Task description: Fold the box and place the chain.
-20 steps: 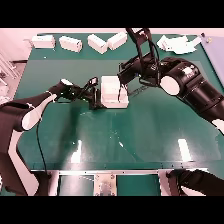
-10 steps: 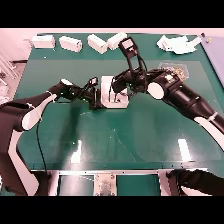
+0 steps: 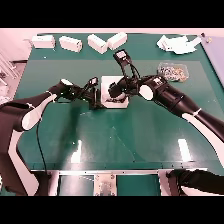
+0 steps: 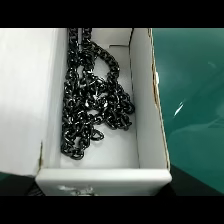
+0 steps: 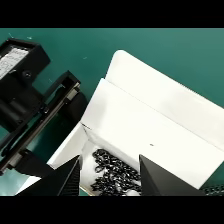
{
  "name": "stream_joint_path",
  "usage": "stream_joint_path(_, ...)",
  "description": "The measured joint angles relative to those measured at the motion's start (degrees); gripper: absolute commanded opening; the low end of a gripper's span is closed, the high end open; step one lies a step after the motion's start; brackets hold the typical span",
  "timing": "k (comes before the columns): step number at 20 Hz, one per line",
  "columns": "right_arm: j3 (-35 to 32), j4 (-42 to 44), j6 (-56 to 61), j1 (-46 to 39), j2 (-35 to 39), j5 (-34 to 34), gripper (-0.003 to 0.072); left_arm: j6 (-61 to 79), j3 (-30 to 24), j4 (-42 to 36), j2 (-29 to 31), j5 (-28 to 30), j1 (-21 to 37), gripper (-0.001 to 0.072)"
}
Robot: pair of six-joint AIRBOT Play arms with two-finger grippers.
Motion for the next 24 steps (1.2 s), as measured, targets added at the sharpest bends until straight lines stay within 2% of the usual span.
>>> stream_joint_path(4, -0.24, -2.64, 1.18, -5.25, 0.39, 2.08, 0.0433, 0.0, 0.0, 0.0, 0.0, -0.02, 0.0, 0.0468)
stream_joint_path(6, -0.96, -3.82, 2.73, -9.92, 0.5, 2.16, 0.0392, 0.0, 0.0, -0.02, 0.0, -0.02, 0.02, 0.0468)
stream_joint_path(8, -2.86, -4.52, 4.55, -15.91, 0.5, 0.28, 0.0397, 0.0, 0.0, -0.02, 0.0, -0.04, 0.0, 0.0469)
stream_joint_path(9, -4.15, -4.74, 5.68, -18.82, 0.5, -1.55, 0.0404, 0.0, 0.0, -0.02, 0.0, -0.04, 0.0, 0.0469)
stream_joint_path(11, -7.26, -4.87, 8.72, -24.83, 0.22, -6.58, 0.0531, 0.0, 0.0, -0.02, 0.0, -0.04, 0.0, 0.0468)
stream_joint_path(14, -11.13, -3.85, 14.27, -32.61, -1.99, -15.65, 0.0531, 0.0, 0.0, -0.02, 0.0, -0.04, 0.0, 0.0469)
stream_joint_path(18, -12.76, 0.13, 18.43, -37.13, -7.72, -24.74, 0.0531, 0.0, 0.0, -0.04, 0.0, -0.04, 0.0, 0.0468)
stream_joint_path(24, -8.17, 2.67, 22.69, -38.01, -17.53, -31.89, 0.0534, 0.0, 0.0, -0.04, 0.0, -0.04, 0.0, 0.0469)
